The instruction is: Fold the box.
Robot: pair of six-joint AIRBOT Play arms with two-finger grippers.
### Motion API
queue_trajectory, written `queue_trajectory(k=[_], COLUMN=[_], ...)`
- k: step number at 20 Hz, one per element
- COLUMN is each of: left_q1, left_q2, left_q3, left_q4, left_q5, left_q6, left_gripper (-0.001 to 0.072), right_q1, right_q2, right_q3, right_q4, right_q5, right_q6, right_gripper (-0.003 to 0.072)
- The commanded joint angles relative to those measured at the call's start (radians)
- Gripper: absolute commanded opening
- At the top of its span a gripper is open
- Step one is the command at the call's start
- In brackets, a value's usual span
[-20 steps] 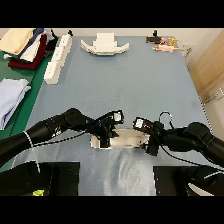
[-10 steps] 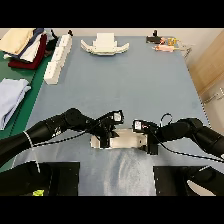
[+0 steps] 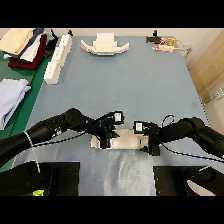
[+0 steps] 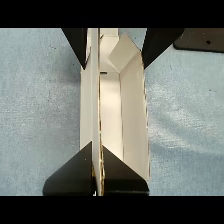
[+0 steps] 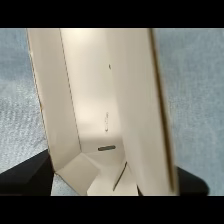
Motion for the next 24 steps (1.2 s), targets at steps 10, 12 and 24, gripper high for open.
queue_trajectory(k=[10,12,24], left_q1=[0.001,0.001,0.001], left_q2=[0.0,0.0,0.0], left_q3=[0.0,0.0,0.0], left_q4=[0.0,0.0,0.0], left_q5=[0.0,0.0,0.0], left_q6=[0.0,0.0,0.0], left_gripper=[0.0014,0.0014,0.0014], right_q1=[-0.003,-0.003,-0.058], right_q2=[-0.076,-0.076,-0.062], right_q3=[-0.003,-0.005,-0.047], right_q4=[-0.001,0.003,0.089], right_q5=[0.119,0.124,0.117], right_q6=[-0.059,-0.059,-0.094], right_gripper=[0.0709,0.0708,0.064])
